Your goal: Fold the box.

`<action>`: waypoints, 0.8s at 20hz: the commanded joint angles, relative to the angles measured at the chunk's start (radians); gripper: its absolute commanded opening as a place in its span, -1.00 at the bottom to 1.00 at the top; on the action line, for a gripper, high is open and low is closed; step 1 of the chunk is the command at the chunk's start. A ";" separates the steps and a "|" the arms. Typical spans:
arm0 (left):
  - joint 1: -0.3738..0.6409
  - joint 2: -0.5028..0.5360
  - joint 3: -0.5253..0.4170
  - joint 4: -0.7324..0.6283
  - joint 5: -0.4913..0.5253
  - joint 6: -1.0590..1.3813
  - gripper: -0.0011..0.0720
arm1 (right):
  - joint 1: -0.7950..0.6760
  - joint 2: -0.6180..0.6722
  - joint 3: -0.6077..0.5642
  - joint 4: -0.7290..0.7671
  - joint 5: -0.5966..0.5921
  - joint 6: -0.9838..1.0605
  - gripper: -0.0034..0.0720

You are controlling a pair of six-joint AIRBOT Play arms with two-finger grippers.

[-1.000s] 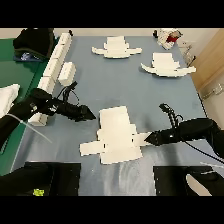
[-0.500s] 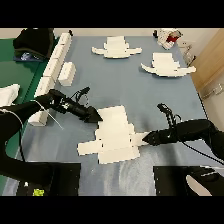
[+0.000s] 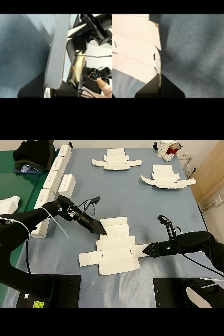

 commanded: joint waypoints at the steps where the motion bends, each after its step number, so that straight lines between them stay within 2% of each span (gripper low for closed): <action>1: -0.018 -0.002 0.021 0.035 -0.010 0.015 -0.68 | 0.001 0.000 0.000 0.000 -0.002 0.001 -0.90; 4: -0.018 -0.002 0.024 0.044 -0.021 0.048 -0.69 | 0.001 0.000 0.000 0.000 -0.001 0.000 -0.90; 5: -0.018 -0.002 0.025 0.043 -0.031 0.074 -0.92 | 0.001 0.001 0.000 0.000 0.000 0.000 -0.90; 8: -0.018 -0.002 0.026 0.043 -0.040 0.101 -0.93 | 0.001 0.001 0.000 -0.001 0.001 0.000 -0.88; 9: -0.018 -0.002 0.027 0.043 -0.036 0.132 -0.93 | 0.001 0.001 0.002 -0.007 0.002 0.000 -0.81; 10: -0.018 -0.001 0.028 0.043 -0.035 0.177 -0.94 | 0.000 0.001 0.005 -0.026 0.005 0.000 -0.42; 11: -0.018 0.000 0.031 0.042 -0.035 0.230 -0.94 | 0.000 0.001 0.012 -0.073 0.020 0.000 -0.13; 14: -0.020 0.034 0.031 0.035 -0.013 0.362 -0.95 | 0.000 0.001 0.057 -0.232 0.080 0.029 -0.13; 16: -0.035 0.083 0.027 0.035 0.043 0.431 -0.95 | 0.000 0.001 0.098 -0.367 0.142 0.105 -0.13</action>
